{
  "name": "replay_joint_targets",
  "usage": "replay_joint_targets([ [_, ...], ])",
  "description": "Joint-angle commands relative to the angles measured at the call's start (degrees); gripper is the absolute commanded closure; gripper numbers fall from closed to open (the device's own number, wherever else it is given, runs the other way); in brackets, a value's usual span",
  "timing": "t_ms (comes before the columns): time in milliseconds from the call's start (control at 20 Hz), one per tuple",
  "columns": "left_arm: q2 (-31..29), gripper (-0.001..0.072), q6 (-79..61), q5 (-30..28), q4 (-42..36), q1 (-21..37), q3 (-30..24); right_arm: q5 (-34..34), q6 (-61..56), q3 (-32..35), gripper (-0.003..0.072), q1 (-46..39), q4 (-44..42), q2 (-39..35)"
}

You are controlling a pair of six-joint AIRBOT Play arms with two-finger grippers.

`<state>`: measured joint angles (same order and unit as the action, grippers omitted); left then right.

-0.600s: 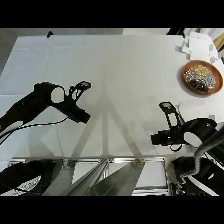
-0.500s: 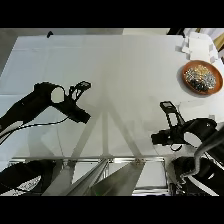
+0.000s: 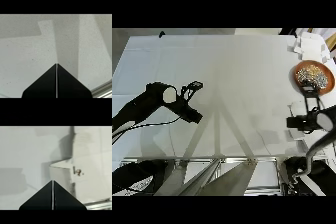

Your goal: Fold the box and place the chain.

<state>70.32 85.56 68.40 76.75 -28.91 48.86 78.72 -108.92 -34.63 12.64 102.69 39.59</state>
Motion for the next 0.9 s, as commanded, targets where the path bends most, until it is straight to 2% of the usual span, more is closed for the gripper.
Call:
replay_joint_targets([
  [0, -0.04, 0.0699, -0.02, -0.02, 0.02, 0.0, -0.02, 0.57, 10.95, -1.86, 0.0671, -17.77, 6.73, -0.04],
  [150, -0.04, 0.0699, -0.02, -0.02, 0.02, 0.0, -0.02, -4.87, 14.34, -1.86, 0.0669, -33.05, 8.92, -0.04],
  [250, -0.04, 0.0699, -0.02, -0.02, 0.0, 0.0, -0.02, -11.08, 14.97, -1.86, 0.0642, -38.42, 8.57, 0.31],
  [300, -0.04, 0.0699, -0.02, 0.0, 0.02, 0.0, 0.0, -13.64, 16.96, -1.86, 0.0528, -39.36, 8.66, 0.98],
  [350, -0.04, 0.0699, -0.02, 0.0, 0.02, 0.0, -0.02, -15.63, 20.33, -1.86, 0.0355, -39.56, 9.11, 1.99],
  [400, -0.04, 0.0699, -0.02, 0.0, 0.02, 0.0, -0.02, -17.57, 22.49, -1.88, 0.0222, -39.56, 10.08, 3.37],
  [600, -0.04, 0.0699, -0.02, -0.02, 0.02, 0.0, -0.02, -19.82, 21.35, -3.54, 0.0221, -41.13, 17.59, 11.47],
  [850, -0.04, 0.0699, -0.02, -0.02, 0.02, 0.0, -0.02, -21.84, 28.63, -5.73, 0.0224, -48.15, 17.9, 21.44],
])
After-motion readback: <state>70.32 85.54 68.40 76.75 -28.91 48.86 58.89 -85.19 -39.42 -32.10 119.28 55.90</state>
